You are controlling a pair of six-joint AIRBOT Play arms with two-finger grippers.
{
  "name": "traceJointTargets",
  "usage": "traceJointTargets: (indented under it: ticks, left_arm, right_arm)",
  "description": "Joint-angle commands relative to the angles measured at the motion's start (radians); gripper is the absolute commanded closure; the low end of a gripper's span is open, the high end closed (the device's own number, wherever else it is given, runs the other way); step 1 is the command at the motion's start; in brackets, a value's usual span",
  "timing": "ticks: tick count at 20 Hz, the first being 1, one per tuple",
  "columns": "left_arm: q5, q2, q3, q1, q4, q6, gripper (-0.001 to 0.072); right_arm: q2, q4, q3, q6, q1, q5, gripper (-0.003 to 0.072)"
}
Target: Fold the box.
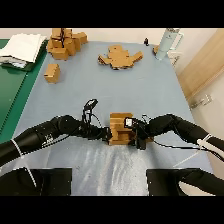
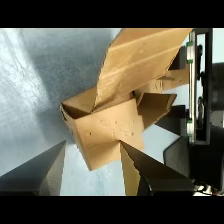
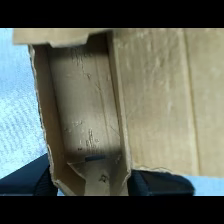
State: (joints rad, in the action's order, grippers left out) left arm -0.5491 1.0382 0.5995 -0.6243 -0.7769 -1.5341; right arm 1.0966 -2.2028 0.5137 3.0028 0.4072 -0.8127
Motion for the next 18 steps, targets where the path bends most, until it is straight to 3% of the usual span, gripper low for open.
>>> traceJointTargets:
  ticks: [1,3,4,5,9,14,18]
  left_arm:
    - [0.042,0.026,0.010,0.000,0.010,0.008,0.0179]
    - [0.043,0.033,0.011,0.001,0.003,0.006,0.0184]
    - [0.040,0.036,0.011,0.000,-0.007,-0.018,0.0251]
    - [0.031,0.040,0.015,0.000,-0.014,-0.039,0.0263]
    - [-0.085,0.082,0.096,-0.004,-0.076,-0.134,0.0268]
    - [-0.249,0.186,0.262,-0.116,-0.436,-0.511,0.0268]
    - [-0.349,0.262,0.358,-0.172,-0.537,-0.631,0.0268]
  right_arm:
    - [-0.001,0.000,0.000,0.000,0.000,0.000,0.0173]
    - [-0.001,0.000,0.000,0.000,0.000,0.000,0.0173]
    - [-0.001,0.000,0.000,0.000,0.000,0.000,0.0172]
    - [-0.001,0.000,0.000,0.000,0.000,0.000,0.0173]
    - [-0.001,0.000,0.000,0.000,0.000,0.000,0.0172]
    - [-0.001,0.000,0.000,0.000,0.000,0.000,0.0173]
    - [-0.001,0.000,0.000,0.000,0.000,0.000,0.0173]
